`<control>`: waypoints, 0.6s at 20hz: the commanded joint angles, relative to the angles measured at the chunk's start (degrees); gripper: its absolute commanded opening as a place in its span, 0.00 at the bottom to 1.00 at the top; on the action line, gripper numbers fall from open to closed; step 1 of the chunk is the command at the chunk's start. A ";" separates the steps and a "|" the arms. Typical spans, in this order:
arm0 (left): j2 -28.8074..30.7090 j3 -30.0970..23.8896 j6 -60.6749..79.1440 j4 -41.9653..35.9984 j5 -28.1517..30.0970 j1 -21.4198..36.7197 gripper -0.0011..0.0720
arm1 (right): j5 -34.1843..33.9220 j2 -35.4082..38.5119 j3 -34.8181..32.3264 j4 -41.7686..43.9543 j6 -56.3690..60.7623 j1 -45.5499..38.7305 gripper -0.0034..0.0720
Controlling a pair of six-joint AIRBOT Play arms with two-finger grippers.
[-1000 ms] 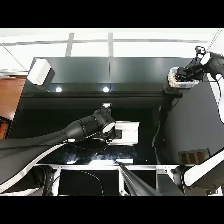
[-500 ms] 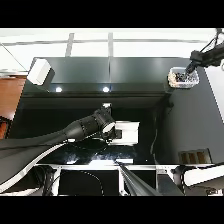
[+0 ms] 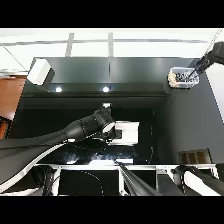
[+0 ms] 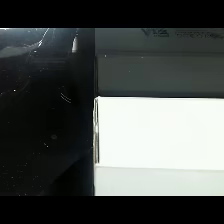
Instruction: Fold the box and place the chain.
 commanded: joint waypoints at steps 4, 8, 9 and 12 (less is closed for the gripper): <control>0.00 -0.02 0.02 0.02 -0.15 0.04 0.06 | 5.88 20.68 -16.72 5.16 -0.94 6.21 0.11; 0.00 -0.02 0.00 0.02 -0.13 0.04 0.06 | 14.56 22.38 -20.63 7.28 -2.32 12.55 0.11; 0.00 -0.02 0.00 0.02 -0.13 0.04 0.06 | 15.78 22.38 -21.27 7.54 -2.58 14.16 0.11; 0.00 -0.02 0.02 0.02 -0.13 0.04 0.06 | 19.87 22.38 -24.72 8.46 -3.34 19.02 0.11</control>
